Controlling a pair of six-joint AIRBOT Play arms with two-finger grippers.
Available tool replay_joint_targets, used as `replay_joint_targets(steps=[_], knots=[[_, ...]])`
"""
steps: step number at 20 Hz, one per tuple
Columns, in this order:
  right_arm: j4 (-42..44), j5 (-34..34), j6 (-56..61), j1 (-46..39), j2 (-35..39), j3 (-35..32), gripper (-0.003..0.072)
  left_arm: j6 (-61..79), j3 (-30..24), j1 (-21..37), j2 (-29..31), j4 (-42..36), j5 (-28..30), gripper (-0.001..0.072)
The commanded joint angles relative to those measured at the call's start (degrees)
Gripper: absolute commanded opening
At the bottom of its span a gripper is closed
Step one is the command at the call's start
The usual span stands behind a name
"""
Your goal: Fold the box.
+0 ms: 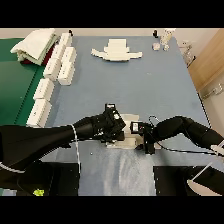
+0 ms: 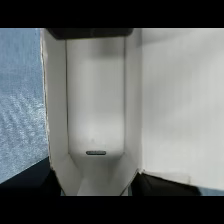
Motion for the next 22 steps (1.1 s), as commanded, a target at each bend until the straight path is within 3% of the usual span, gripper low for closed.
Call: replay_joint_targets(steps=[1, 11, 13, 14, 18, 19, 20, 21, 22], knots=[[-0.09, -0.07, 0.04, -0.02, 0.0, 0.04, 0.0508, -0.59, 0.04, -0.2, 0.07, -0.2, -0.44, 0.0537], [-0.09, -0.07, 0.04, -0.02, 0.0, 0.04, 0.0508, -0.66, 0.04, -0.2, 0.04, -0.57, -0.37, 0.0516], [-0.09, -0.07, 0.04, -0.02, 0.0, 0.04, 0.0508, -0.07, 0.04, -0.22, 0.04, -0.57, -0.13, 0.0021], [-0.09, -0.07, 0.04, -0.02, 0.0, 0.04, 0.0508, -0.22, 0.04, -0.37, 0.04, -0.57, -0.04, 0.0012], [-0.09, -0.07, 0.04, -0.02, 0.0, 0.04, 0.0508, -0.22, 0.04, -0.55, 0.04, -0.55, 0.04, 0.0015], [-0.09, -0.07, 0.04, -0.02, 0.0, 0.04, 0.0508, -0.15, 0.04, -0.57, 0.04, -0.52, 0.07, 0.0061], [-0.09, -0.07, 0.04, -0.02, 0.0, 0.04, 0.0508, -0.24, 0.04, -0.55, 0.04, -0.52, 0.04, 0.0341], [-0.09, -0.07, 0.04, -0.02, -0.02, 0.04, 0.0508, -0.37, 0.04, -0.55, 0.04, -0.5, 0.04, 0.0497], [-0.09, -0.07, 0.04, -0.02, 0.0, 0.04, 0.0508, -0.42, 0.04, -0.55, 0.04, -0.48, 0.04, 0.0491]])
